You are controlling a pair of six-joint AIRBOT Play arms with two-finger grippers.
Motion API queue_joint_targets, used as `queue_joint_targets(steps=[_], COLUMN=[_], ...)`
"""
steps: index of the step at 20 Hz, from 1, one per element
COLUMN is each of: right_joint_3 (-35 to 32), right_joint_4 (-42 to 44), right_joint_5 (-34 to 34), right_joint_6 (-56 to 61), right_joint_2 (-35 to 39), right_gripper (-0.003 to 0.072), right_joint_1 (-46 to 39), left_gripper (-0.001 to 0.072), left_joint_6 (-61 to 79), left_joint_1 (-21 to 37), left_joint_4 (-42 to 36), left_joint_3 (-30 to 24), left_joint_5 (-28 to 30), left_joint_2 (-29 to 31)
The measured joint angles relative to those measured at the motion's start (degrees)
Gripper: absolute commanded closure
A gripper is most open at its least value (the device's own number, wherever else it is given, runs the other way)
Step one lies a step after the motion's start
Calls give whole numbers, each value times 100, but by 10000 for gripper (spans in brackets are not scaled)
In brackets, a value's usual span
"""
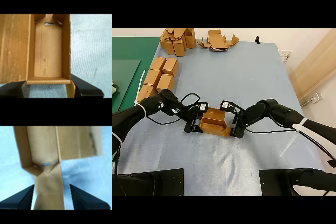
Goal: Fold the box.
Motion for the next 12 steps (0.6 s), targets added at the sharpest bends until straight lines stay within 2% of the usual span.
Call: queue_joint_targets(steps=[2,3,5,6,8,10,12], right_joint_3=[4,4,17,26,35,90,345], right_joint_4=[87,192,566,802,1377,1823,2107], right_joint_5=[-15,-28,-48,-42,63,280,516], right_joint_6=[101,131,195,219,210,170,173], right_joint_2=[243,367,651,772,896,804,439], right_gripper=[-26,60,539,678,680,680,680], right_joint_1=[-177,-238,-295,-308,-254,-83,37], left_gripper=[542,542,543,543,544,687,687], left_joint_6=[-2,-2,-4,-4,-7,-7,-4], left_joint_1=[0,0,0,0,0,0,0], left_joint_4=[2,2,4,7,11,11,20], left_joint_3=[0,-2,-2,-2,-2,-2,-2], left_joint_5=[13,20,28,35,48,66,81], left_joint_2=[0,0,0,0,2,2,4])
